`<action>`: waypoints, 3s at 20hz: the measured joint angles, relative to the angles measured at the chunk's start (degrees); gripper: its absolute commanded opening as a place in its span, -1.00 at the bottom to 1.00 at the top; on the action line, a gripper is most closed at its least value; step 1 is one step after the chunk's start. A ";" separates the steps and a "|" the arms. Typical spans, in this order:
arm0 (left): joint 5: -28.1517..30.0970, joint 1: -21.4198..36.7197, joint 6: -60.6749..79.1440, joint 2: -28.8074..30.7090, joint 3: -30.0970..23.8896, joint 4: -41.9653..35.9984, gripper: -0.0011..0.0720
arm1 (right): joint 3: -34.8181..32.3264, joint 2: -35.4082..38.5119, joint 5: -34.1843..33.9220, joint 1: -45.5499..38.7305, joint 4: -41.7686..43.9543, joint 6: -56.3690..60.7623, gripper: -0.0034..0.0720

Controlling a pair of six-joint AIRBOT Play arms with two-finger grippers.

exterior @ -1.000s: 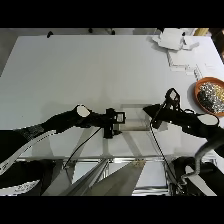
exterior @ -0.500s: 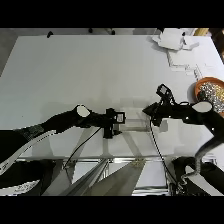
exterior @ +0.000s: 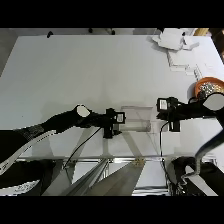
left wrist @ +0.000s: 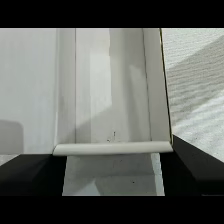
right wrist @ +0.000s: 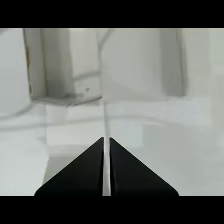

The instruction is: Fold the box and place the chain.

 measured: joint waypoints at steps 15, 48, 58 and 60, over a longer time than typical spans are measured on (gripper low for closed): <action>0.00 0.00 -0.02 0.00 0.00 -0.02 -0.22 | -15.06 -1.33 -14.64 -0.02 17.46 -22.03 -0.47; 0.02 0.00 -0.02 0.00 0.00 -0.04 -0.22 | -15.56 17.35 -12.41 -13.90 3.21 43.08 -0.85; 0.02 0.00 -0.02 0.00 0.00 -0.04 -0.22 | -15.56 -0.52 -13.29 -14.38 8.37 48.96 -0.85; 0.02 0.00 -0.02 0.00 0.00 -0.04 -0.22 | -15.56 -2.49 -12.57 -12.63 10.08 48.28 -0.85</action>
